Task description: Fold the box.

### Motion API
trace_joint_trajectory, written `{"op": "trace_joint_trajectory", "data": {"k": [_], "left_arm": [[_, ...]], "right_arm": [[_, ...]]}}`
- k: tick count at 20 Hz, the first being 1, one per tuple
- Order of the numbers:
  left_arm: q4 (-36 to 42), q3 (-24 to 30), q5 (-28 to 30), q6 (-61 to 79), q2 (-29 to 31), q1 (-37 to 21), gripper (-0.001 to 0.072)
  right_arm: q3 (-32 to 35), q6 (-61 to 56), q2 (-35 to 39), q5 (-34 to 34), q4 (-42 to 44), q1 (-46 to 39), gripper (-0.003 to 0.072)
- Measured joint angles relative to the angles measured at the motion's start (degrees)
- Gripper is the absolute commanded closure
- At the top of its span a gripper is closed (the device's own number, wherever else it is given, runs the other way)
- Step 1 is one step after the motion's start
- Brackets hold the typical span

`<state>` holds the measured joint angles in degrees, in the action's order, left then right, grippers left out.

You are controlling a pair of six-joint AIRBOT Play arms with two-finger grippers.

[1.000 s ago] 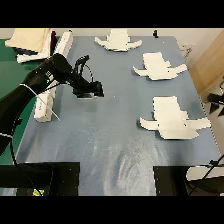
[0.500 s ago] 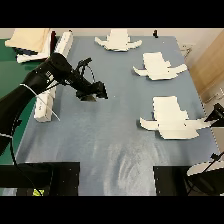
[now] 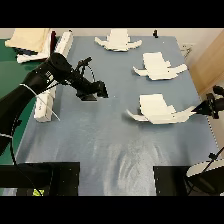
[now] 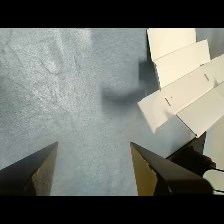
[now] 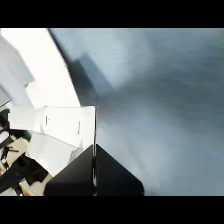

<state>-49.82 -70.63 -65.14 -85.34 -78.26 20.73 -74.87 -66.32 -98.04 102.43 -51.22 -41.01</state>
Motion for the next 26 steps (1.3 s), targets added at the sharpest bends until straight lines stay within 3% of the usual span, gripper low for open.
{"op": "trace_joint_trajectory", "data": {"k": [2,4,5,10,15,16,17,18,24,26], "left_arm": [[0.0,0.0,-0.3,0.0,0.0,0.0,0.0380],[0.1,0.0,-1.0,1.3,0.0,0.0,0.0457],[0.1,0.0,-1.4,1.9,0.0,0.0,0.0694],[0.1,1.7,-2.8,6.8,2.2,0.0,0.0697],[-0.2,11.1,-1.1,9.2,11.5,0.0,0.0696],[-0.3,13.3,-0.7,9.3,13.4,0.0,0.0696],[-0.4,15.2,-0.5,9.4,14.8,0.0,0.0695],[-0.3,16.8,-0.2,9.6,16.0,0.0,0.0695],[-0.3,20.7,0.0,9.9,18.6,0.0,0.0694],[-0.3,21.0,-0.2,9.9,18.8,0.0,0.0693]], "right_arm": [[0.7,0.6,0.9,0.6,1.8,2.9,0.0684],[3.0,1.2,3.5,-0.8,3.3,6.1,0.0684],[4.8,1.5,5.5,-2.5,3.9,7.7,0.0685],[20.4,0.6,22.2,-16.6,5.2,15.6,0.0685],[37.3,-5.2,39.1,-26.7,5.2,22.6,0.0678],[39.9,-6.9,41.6,-28.2,4.8,23.8,0.0548],[42.4,-8.5,43.8,-29.4,4.0,25.0,0.0305],[44.2,-9.8,45.2,-30.4,3.3,25.7,0.0239],[46.8,-13.3,45.4,-35.3,-3.3,27.5,0.0246],[45.6,-12.7,42.8,-35.5,-4.2,27.6,0.0302]]}}
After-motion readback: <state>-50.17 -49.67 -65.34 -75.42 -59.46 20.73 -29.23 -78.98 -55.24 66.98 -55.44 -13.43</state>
